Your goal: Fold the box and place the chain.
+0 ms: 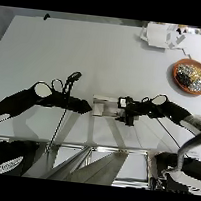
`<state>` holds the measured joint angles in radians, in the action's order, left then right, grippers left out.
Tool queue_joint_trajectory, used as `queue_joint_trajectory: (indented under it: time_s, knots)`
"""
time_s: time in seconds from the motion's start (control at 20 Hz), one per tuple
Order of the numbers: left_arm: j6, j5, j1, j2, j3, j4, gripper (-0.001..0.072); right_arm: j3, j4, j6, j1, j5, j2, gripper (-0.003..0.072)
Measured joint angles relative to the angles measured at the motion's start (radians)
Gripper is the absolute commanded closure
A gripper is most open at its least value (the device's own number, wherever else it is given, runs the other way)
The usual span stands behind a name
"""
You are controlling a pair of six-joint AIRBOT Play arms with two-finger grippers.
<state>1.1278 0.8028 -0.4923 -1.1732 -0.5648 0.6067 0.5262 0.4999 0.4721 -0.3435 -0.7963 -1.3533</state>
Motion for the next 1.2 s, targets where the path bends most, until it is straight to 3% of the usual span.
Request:
queue_joint_trajectory:
  time_s: [0.45,0.75,0.8,0.85,0.9,1.2]
  knots:
    - [0.011,-0.008,0.003,0.004,0.000,-0.007,0.0483,0.000,0.000,0.000,0.000,0.000,0.000,0.0417]
    - [0.092,0.024,0.037,0.021,0.000,0.058,0.0478,0.000,0.000,0.000,0.000,0.000,0.000,0.0417]
    - [0.098,0.025,0.039,0.025,0.000,0.064,0.0428,0.000,0.000,0.000,0.000,0.000,0.000,0.0417]
    - [0.107,0.026,0.039,0.028,0.000,0.069,0.0309,0.000,0.000,0.000,0.000,0.000,0.000,0.0417]
    - [0.119,0.027,0.037,0.030,0.000,0.072,0.0242,0.000,0.000,0.000,0.000,0.000,0.000,0.0417]
    - [0.155,0.037,0.019,0.035,-0.005,0.080,0.0238,0.000,0.000,0.000,0.000,0.000,0.000,0.0417]
